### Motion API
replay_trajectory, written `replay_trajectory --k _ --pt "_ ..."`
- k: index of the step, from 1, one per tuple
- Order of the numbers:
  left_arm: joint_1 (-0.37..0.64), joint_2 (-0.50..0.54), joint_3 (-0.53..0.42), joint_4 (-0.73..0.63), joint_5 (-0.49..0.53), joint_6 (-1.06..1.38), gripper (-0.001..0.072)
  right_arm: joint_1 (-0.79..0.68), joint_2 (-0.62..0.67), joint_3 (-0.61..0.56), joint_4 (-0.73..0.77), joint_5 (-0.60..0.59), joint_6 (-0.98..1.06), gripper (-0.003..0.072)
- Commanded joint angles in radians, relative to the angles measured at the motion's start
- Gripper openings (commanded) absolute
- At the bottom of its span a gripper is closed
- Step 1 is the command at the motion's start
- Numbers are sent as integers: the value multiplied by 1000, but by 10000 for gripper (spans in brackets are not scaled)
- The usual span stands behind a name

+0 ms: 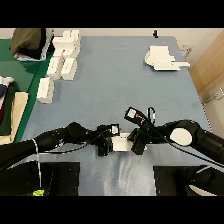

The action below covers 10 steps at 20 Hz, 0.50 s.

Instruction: Fold the box.

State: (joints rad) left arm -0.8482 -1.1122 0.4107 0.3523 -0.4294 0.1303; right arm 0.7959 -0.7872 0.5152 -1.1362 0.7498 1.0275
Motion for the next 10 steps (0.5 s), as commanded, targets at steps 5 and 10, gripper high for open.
replay_trajectory --k 5,10 --pt "0 0 0 0 0 0 465 157 69 -146 -238 -198 0 0" --pt "0 0 0 0 0 0 465 171 72 -151 -277 -213 -1 1"
